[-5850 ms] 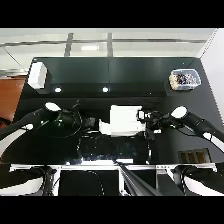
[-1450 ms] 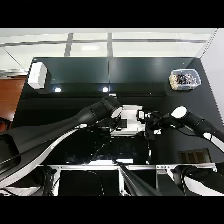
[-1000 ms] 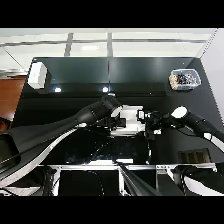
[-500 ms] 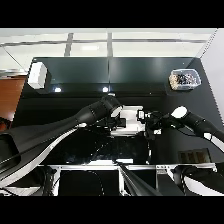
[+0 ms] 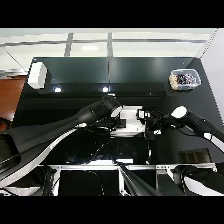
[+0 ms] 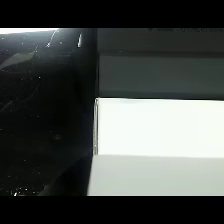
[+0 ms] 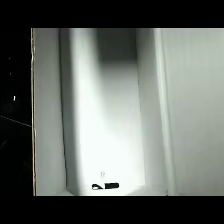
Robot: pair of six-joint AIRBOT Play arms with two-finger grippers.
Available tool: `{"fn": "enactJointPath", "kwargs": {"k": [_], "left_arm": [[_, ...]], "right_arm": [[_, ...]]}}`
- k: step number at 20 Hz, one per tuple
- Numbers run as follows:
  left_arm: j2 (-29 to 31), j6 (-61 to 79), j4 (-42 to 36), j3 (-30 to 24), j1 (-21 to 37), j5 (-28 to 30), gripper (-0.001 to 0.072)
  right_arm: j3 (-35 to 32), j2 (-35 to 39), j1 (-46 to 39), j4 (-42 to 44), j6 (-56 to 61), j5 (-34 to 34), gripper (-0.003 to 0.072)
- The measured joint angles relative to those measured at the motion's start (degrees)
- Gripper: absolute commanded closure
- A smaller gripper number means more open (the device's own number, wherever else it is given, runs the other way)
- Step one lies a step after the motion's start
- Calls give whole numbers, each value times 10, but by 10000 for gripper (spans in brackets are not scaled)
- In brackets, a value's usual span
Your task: Fold the box and place the chain.
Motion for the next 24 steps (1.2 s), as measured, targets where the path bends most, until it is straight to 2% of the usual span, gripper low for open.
{"fn": "enactJointPath", "kwargs": {"k": [8,9,10,11,13,24], "left_arm": [[0,0,-1,0,0,0,681],[0,0,-1,0,0,0,681],[0,0,-1,0,0,0,681],[0,0,-1,0,0,0,681],[0,0,-1,0,0,0,681],[0,0,0,0,0,-3,681]], "right_arm": [[9,64,0,-105,67,25,-17],[9,66,0,-108,65,26,110],[9,69,0,-110,58,26,267],[9,70,0,-111,52,27,285],[9,72,0,-109,40,28,442],[9,66,13,7,16,24,449]]}}
